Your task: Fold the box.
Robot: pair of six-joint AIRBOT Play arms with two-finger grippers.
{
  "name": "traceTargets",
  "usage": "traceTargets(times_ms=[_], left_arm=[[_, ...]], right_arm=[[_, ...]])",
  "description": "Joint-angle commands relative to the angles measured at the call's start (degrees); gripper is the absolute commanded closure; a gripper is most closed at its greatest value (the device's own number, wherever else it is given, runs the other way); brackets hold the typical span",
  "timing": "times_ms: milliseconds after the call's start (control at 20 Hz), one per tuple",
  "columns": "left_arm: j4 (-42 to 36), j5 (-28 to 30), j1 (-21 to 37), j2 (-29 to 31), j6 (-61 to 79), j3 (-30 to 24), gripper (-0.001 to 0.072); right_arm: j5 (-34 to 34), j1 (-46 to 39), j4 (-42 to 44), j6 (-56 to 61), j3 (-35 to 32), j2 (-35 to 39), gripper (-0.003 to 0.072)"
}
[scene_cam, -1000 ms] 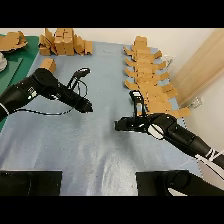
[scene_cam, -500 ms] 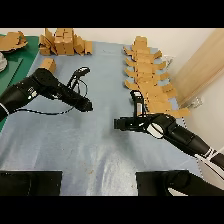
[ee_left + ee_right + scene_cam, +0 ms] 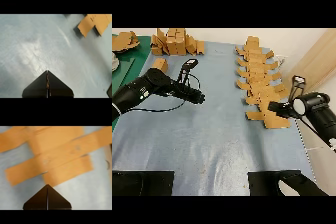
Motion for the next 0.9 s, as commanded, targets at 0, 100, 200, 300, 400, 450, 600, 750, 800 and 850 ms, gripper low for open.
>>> traceTargets(times_ms=[0,100,200,300,400,450,600,750,800,850], left_arm=[[0.0,3.0,0.0,0.0,0.0,0.0,0.0699],[0.0,2.6,0.0,0.0,-0.1,0.0,0.0699],[0.0,2.6,0.0,0.0,-0.7,0.0,0.0699],[0.1,2.6,0.0,0.0,-1.9,0.0,0.0699],[0.1,2.6,0.0,0.0,-1.9,0.0,0.0699],[0.1,2.6,0.0,0.0,-2.0,0.0,0.0699],[0.1,2.6,0.0,0.0,-3.0,0.0,0.0699],[0.0,2.5,0.0,0.0,-3.0,0.0,0.0699],[0.0,2.5,0.0,0.0,-3.0,0.0,0.0699],[0.0,2.5,0.0,0.0,-3.0,0.0,0.0699]], right_arm=[[0.9,-8.0,-9.2,-1.4,1.2,0.4,0.0680],[-2.3,-11.9,-10.8,-3.5,1.3,0.4,0.0680],[-4.6,-17.2,-11.5,-6.7,1.3,-0.6,0.0682],[-6.7,-25.9,-11.2,-10.7,1.5,-3.0,0.0684],[-8.6,-36.5,-5.2,-17.9,4.1,-8.0,0.0684],[-8.7,-41.5,2.0,-25.5,6.4,-11.2,0.0684],[-8.2,-53.1,30.2,-44.2,13.6,-20.7,0.0401],[-8.3,-57.6,45.6,-53.8,18.5,-27.5,0.0067],[-8.3,-57.7,46.1,-55.6,19.7,-29.7,0.0067],[-7.7,-57.6,46.3,-56.7,20.5,-31.5,0.0067]])
